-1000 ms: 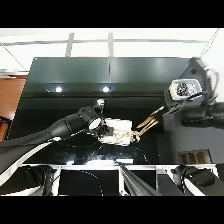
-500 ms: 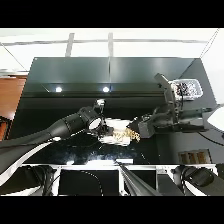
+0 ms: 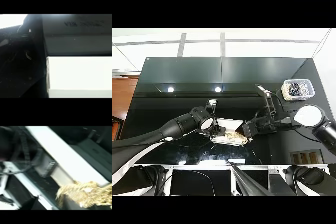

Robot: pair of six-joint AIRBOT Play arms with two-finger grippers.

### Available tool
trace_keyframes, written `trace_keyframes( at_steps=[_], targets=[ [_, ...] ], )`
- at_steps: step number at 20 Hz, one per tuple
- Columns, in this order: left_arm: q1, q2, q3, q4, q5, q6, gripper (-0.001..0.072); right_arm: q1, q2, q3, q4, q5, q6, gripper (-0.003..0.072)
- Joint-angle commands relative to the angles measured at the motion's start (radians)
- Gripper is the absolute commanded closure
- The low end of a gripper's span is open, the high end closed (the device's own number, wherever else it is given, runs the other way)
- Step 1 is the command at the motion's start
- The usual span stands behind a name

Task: Fold the box and place the chain.

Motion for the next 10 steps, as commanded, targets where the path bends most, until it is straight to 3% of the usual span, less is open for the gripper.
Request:
trace_keyframes(
  at_steps=[1, 4, 6, 10],
  targets=[
    [0.001, 0.000, 0.000, 0.001, 0.000, 0.001, 0.0680, -0.042, -0.020, -0.022, -0.078, 0.014, -0.005, 0.0290],
    [0.001, 0.000, 0.000, 0.000, -0.001, 0.001, 0.0680, -0.146, -0.016, -0.023, -0.153, 0.107, -0.111, 0.0290],
    [0.001, 0.000, 0.000, 0.000, -0.001, 0.001, 0.0680, -0.167, -0.016, -0.054, -0.227, 0.085, -0.179, 0.0291],
    [0.001, 0.000, 0.000, 0.001, -0.001, 0.001, 0.0680, -0.123, -0.017, -0.220, -0.229, -0.226, -0.406, 0.0289]
  ],
)
